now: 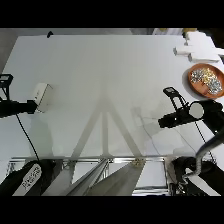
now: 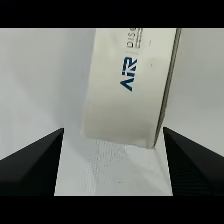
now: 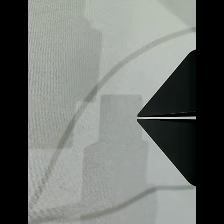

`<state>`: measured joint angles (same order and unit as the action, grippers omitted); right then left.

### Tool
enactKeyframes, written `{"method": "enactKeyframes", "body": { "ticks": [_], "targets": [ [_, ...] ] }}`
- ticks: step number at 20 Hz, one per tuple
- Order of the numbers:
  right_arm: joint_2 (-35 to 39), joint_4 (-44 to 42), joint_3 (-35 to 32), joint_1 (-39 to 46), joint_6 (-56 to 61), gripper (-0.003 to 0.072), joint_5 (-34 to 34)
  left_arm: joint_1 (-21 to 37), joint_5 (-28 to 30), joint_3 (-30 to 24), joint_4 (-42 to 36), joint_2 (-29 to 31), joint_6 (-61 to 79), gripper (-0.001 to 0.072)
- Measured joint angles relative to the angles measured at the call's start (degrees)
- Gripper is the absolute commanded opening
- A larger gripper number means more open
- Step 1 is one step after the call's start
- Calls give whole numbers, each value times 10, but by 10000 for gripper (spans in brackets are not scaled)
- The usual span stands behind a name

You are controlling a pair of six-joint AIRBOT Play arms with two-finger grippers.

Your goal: Fold the box and place the chain.

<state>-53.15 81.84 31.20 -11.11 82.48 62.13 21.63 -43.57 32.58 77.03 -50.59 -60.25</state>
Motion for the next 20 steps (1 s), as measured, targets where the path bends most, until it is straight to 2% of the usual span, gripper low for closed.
{"method": "enactKeyframes", "body": {
  "ticks": [4,5,6,7,9,12,18,19,20],
  "targets": [
    [0,0,0,0,0,13,0,-50,-19,0,-1,58,-11,689],
    [0,0,0,0,0,13,0,-63,-26,0,-1,68,-13,628],
    [0,0,0,0,0,13,0,-75,-31,0,-1,78,-15,516],
    [0,0,0,0,0,13,0,-85,-40,0,-1,84,-17,473],
    [0,0,0,0,0,13,0,-97,-48,0,-1,94,-24,474],
    [0,0,0,0,0,13,0,-105,-53,0,0,100,-28,513],
    [0,0,0,0,0,13,0,-109,-39,0,0,103,-30,516],
    [0,0,0,0,0,13,0,-109,-36,0,0,103,-30,579],
    [0,0,0,0,0,13,0,-109,-33,0,2,103,-30,713]
  ]
}}
